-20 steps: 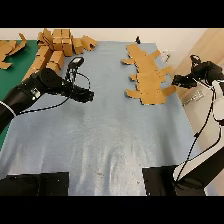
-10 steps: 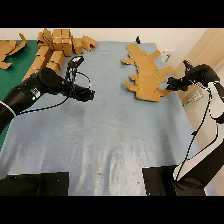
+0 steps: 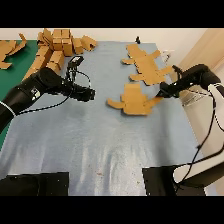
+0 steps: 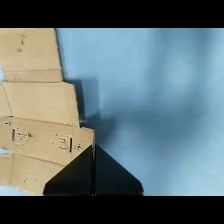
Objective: Fold the box.
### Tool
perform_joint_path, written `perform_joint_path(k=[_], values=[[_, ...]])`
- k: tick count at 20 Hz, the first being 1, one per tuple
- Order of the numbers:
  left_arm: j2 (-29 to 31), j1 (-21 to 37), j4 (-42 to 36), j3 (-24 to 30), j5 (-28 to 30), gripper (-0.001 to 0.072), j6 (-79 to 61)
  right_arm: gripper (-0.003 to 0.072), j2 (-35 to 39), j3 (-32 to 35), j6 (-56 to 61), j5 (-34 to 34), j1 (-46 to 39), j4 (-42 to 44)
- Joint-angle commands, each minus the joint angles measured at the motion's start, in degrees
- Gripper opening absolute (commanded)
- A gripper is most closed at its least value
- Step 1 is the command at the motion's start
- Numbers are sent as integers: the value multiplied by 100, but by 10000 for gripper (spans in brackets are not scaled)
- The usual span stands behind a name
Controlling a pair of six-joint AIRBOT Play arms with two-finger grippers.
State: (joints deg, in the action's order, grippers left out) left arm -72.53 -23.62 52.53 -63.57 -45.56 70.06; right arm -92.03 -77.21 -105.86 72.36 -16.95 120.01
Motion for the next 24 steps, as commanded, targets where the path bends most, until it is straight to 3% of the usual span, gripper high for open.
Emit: perform_joint_path(k=[1,4,6,8,9,21,22,24], values=[[2,72,0,0,-173,12,-20,0,981,1464,225,-710,616,24],[2,282,-2,0,-691,12,-26,3,1729,2623,546,-1370,1193,22],[2,487,-2,0,-1014,12,-63,9,1947,2957,546,-1392,1432,-42],[2,651,-4,0,-1222,12,-125,240,1939,2966,599,-1397,1488,-186],[2,702,-7,0,-1303,12,-173,247,1934,2966,599,-1451,1486,-173],[-33,765,-9,0,-1508,12,-275,220,1532,2966,573,-1305,1537,63],[-33,765,-11,0,-1508,12,-273,160,1504,2966,509,-1311,1563,133],[-33,769,-37,0,-1504,13,-258,138,1469,2966,435,-1292,1679,133]])
